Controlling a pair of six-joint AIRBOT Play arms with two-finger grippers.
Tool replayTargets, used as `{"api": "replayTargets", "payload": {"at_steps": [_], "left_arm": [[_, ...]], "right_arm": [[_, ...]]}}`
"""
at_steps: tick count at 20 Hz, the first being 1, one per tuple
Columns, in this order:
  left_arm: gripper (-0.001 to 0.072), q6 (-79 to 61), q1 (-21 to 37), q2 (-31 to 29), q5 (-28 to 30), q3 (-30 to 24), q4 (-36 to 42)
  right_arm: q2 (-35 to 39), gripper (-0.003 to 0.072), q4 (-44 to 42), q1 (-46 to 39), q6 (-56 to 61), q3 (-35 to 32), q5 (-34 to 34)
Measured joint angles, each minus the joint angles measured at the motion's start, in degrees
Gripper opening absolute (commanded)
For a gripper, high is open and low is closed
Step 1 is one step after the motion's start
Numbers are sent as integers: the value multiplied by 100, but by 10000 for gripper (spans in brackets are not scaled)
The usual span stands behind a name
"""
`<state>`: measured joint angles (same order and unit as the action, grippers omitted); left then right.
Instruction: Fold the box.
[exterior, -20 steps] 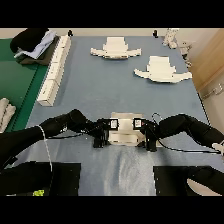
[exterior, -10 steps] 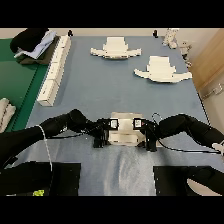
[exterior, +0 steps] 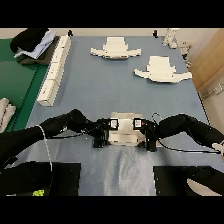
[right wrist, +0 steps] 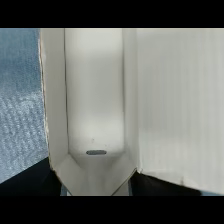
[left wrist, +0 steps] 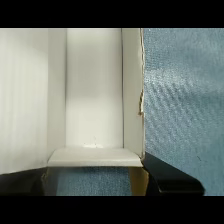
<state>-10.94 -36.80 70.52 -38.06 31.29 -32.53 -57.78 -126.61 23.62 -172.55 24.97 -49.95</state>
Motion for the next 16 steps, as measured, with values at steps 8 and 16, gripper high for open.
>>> {"api": "replayTargets", "payload": {"at_steps": [8,16], "left_arm": [[424,4,0,2,9,0,7],[425,2,0,7,4,0,4]], "right_arm": [[-4,712,52,9,33,22,-2],[262,711,1394,7,1711,431,-367]]}}
